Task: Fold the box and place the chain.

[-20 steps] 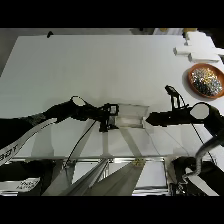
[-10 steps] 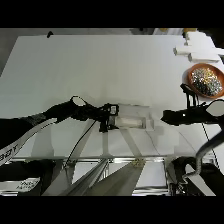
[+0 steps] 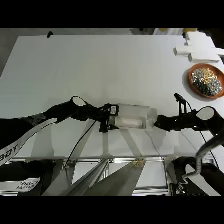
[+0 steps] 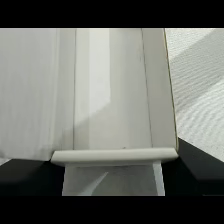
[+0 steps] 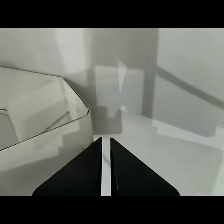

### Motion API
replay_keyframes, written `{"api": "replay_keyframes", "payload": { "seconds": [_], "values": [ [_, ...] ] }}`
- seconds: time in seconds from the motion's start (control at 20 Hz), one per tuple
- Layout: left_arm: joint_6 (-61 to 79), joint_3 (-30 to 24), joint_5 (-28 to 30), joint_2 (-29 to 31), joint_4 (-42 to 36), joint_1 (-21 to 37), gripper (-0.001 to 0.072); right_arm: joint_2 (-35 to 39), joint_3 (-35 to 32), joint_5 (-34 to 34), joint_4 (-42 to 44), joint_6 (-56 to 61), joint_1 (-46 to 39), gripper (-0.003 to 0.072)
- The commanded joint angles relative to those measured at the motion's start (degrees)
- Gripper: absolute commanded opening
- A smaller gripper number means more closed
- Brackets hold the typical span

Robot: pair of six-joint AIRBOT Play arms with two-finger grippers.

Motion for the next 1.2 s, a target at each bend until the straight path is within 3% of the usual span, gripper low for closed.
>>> {"api": "replay_keyframes", "payload": {
  "seconds": [0.0, 0.2, 0.3, 0.55, 0.8, 0.9, 1.05, 1.15],
  "values": [
    [0.00, -0.02, 0.00, 0.00, 0.00, 0.00, 0.0208, -0.85, -0.46, -1.68, 5.75, -2.25, 1.53, 0.0113],
    [0.00, -0.02, 0.02, 0.00, 0.00, 0.02, 0.0208, 0.46, -0.44, 0.09, 6.49, -3.34, 1.53, 0.0138],
    [0.00, -0.02, 0.02, 0.02, 0.00, 0.02, 0.0208, 2.38, -0.44, 0.68, 7.54, -3.93, 1.53, 0.0205],
    [0.02, -0.02, 0.02, 0.02, 0.00, 0.00, 0.0208, 4.61, -0.44, 1.49, 13.14, -6.58, 1.55, 0.0206],
    [0.02, -0.02, 0.02, 0.00, 0.00, 0.00, 0.0208, 4.61, -0.44, 1.51, 13.46, -6.82, 1.55, 0.0210],
    [0.02, -0.02, 0.00, 0.00, -0.02, 0.00, 0.0208, 4.61, -0.44, 1.49, 13.42, -6.78, 1.55, 0.0280],
    [0.00, -0.02, 0.02, 0.00, 0.00, 0.00, 0.0208, 4.61, -0.17, -0.33, 13.16, -6.03, 4.50, 0.0299],
    [0.02, -0.02, 0.02, 0.00, 0.00, 0.02, 0.0208, 4.61, 1.57, -4.07, 9.84, 0.94, 8.15, 0.0299]
  ]
}}
